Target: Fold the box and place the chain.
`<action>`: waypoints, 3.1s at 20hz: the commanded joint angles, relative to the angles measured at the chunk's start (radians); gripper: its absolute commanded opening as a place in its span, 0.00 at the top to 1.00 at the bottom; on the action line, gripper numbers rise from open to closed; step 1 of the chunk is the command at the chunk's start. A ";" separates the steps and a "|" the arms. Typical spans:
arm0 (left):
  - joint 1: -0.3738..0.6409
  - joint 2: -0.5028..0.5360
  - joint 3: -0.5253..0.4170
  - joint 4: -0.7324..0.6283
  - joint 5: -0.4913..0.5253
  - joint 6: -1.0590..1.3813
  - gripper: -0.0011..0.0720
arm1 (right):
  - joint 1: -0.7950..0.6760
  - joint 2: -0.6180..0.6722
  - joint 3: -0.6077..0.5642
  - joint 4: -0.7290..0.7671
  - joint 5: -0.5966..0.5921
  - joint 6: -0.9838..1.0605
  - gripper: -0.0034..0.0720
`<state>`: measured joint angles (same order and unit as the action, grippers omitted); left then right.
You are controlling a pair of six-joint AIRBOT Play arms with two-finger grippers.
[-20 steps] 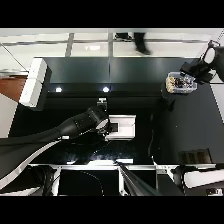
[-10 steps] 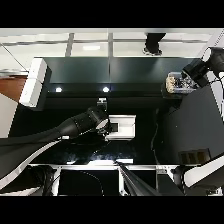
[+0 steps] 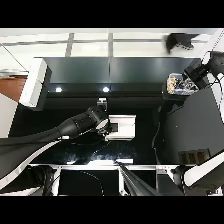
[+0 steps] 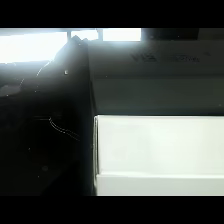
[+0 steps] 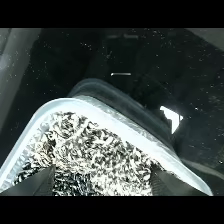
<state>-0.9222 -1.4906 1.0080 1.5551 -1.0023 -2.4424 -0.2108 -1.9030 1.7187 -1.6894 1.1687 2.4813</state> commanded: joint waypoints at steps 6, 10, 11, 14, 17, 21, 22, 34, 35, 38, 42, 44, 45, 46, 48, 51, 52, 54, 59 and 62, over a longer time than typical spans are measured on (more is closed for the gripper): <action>0.001 0.000 0.000 0.000 0.000 0.000 0.94 | 0.000 -0.014 0.036 0.064 0.006 -0.157 0.90; 0.001 0.000 0.000 0.000 0.000 0.000 0.94 | -0.001 0.023 0.109 0.064 0.090 -0.343 0.90; 0.001 0.000 0.000 0.000 0.000 0.000 0.94 | -0.001 0.042 0.126 0.071 0.107 -0.404 0.90; 0.001 0.000 0.000 0.000 0.000 0.000 0.94 | -0.001 0.120 0.165 0.078 0.164 -0.537 0.90; 0.001 0.000 0.000 0.000 0.000 0.000 0.94 | -0.001 0.246 0.170 0.083 0.169 -0.607 0.90; 0.001 0.000 0.000 0.000 0.000 0.000 0.94 | 0.000 0.442 0.187 0.132 0.124 -0.680 0.90; 0.001 0.000 0.000 0.000 0.000 0.000 0.94 | 0.000 0.484 0.208 0.178 0.108 -0.699 0.90; 0.001 0.000 0.000 0.000 0.000 0.000 0.94 | 0.014 0.702 0.311 0.690 0.488 -1.086 0.90; 0.001 0.000 0.000 0.000 0.000 0.000 0.94 | 0.026 0.716 0.305 0.723 0.495 -1.088 0.90; 0.001 0.000 0.000 0.000 0.000 0.000 0.94 | 0.084 0.760 0.260 0.732 0.507 -1.095 0.90; 0.001 0.000 0.000 0.000 0.000 0.000 0.94 | 0.193 0.789 0.163 0.731 0.565 -1.102 0.90; 0.001 0.000 0.000 0.000 0.000 0.000 0.94 | 0.257 0.792 0.101 0.731 0.592 -1.107 0.90; 0.001 0.000 0.000 0.000 0.000 0.000 0.94 | 0.290 0.793 0.068 0.731 0.601 -1.122 0.90; 0.001 0.000 0.000 0.000 0.000 0.000 0.94 | 0.318 0.793 0.039 0.732 0.601 -1.130 0.90; 0.001 0.000 0.000 0.000 0.000 0.000 0.94 | 0.367 0.793 -0.009 0.732 0.601 -1.139 0.90; 0.001 0.000 0.000 0.000 0.000 0.000 0.94 | 0.421 0.793 -0.086 0.733 0.606 -1.139 0.90; 0.001 0.000 0.000 0.000 0.000 0.000 0.94 | 0.440 0.793 -0.116 0.735 0.606 -1.139 0.90; 0.001 0.000 0.000 0.000 0.000 0.000 0.94 | 0.481 0.793 -0.192 0.737 0.599 -1.151 0.90; 0.001 0.000 0.000 0.000 0.000 0.000 0.94 | 0.565 0.793 -0.388 0.751 0.528 -1.160 0.90; 0.001 0.000 0.000 0.000 0.000 0.000 0.94 | 0.618 0.793 -0.503 0.798 0.452 -1.181 0.90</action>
<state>-0.9222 -1.4906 1.0080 1.5551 -1.0027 -2.4424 0.3595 -1.1110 1.3193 -0.9291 1.6901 1.3170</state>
